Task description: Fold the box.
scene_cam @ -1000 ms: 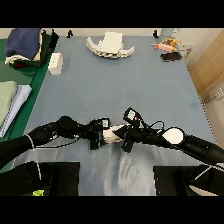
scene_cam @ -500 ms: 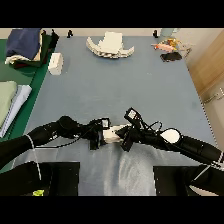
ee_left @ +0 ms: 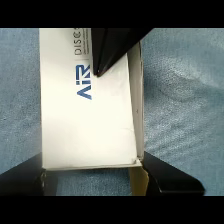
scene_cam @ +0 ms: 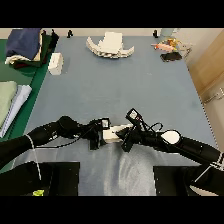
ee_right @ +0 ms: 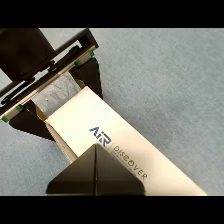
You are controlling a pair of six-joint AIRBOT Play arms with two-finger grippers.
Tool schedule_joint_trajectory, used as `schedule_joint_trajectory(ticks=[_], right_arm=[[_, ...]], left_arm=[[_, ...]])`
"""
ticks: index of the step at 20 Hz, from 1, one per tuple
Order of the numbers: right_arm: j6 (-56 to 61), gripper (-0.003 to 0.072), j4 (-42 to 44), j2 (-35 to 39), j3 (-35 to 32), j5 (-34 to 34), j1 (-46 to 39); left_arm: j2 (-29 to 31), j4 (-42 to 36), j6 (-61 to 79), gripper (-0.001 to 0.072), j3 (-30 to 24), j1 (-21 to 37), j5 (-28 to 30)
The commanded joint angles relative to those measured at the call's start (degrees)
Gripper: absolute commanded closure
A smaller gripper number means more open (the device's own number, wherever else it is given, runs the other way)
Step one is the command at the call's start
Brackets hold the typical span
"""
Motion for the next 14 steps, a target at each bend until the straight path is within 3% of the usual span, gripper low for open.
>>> schedule_joint_trajectory(ticks=[1,14], right_arm=[[0.00,0.0681,0.44,-0.66,-0.26,-0.15,0.04],[0.02,0.0681,0.42,-1.31,0.00,-0.83,0.04]], left_arm=[[0.00,0.00,-0.02,0.0204,-0.02,0.00,-0.02],[0.00,0.00,-0.02,0.0204,0.00,0.00,-0.02]])
